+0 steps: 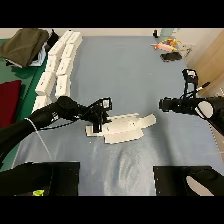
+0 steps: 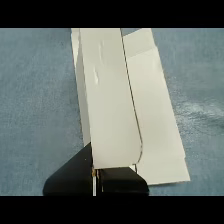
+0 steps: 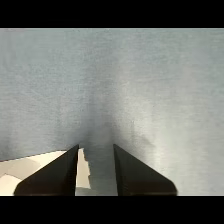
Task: Fold the box.
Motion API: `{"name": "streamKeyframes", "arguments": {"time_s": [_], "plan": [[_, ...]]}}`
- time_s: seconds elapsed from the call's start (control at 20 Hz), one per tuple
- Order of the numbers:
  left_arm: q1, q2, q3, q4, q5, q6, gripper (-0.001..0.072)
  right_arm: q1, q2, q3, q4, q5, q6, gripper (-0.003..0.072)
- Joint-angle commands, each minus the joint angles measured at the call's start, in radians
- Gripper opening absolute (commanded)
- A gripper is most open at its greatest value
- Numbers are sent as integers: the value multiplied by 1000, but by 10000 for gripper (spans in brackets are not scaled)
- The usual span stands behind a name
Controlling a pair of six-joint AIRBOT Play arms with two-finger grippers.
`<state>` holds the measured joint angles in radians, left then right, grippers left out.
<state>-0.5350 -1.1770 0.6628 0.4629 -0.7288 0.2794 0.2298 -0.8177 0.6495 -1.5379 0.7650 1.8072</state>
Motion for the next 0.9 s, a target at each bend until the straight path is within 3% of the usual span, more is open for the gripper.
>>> {"name": "streamKeyframes", "arguments": {"time_s": [0.0, 0.35, 0.5, 0.65, 0.85], "plan": [[7, 21, 3, 0, -53, 0, 12, 1, -21, -2, 20, -2, 1, 346], [78, 31, 49, -5, -180, -15, 12, 1, -23, -2, 28, -7, 1, 346], [81, 29, 53, -20, -157, -18, 12, 1, -23, -2, 32, -7, 1, 346], [80, 21, 51, -61, -64, -13, 12, 1, -23, -2, 35, -10, 1, 346], [64, -10, 42, -93, -56, 0, 12, 2, -23, -2, 35, -16, 1, 346]]}}
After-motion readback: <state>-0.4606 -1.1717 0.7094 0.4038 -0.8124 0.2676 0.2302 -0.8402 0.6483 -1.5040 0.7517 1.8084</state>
